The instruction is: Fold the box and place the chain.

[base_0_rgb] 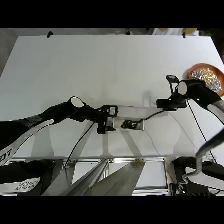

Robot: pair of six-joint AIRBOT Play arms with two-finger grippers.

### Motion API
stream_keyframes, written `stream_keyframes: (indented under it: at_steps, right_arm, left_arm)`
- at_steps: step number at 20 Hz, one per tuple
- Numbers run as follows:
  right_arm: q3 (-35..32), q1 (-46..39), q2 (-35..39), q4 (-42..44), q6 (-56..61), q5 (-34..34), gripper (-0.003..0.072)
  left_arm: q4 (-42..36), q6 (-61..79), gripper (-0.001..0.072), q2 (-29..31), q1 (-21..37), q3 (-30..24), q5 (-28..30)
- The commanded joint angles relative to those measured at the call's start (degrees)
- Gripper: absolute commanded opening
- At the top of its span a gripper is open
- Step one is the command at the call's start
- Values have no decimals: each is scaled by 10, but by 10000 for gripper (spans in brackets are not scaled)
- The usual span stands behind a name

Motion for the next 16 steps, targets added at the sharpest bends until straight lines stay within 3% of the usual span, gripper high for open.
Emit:
stream_keyframes:
  at_steps: [1, 5, 9, 16]
  right_arm:
    - [0, 4, 69, 2, -37, 27, 17]
    - [0, 54, 201, 9, -46, 78, 17]
    - [0, 130, 310, 85, -17, 89, 17]
    - [1, 287, 371, 141, 66, 68, 17]
  left_arm:
    - [0, 0, 255, 0, 0, 0, 0]
    - [0, 0, 255, 0, 0, 0, 0]
    - [0, 0, 255, 0, 0, 0, 0]
    - [0, 0, 255, 0, 0, 0, 0]
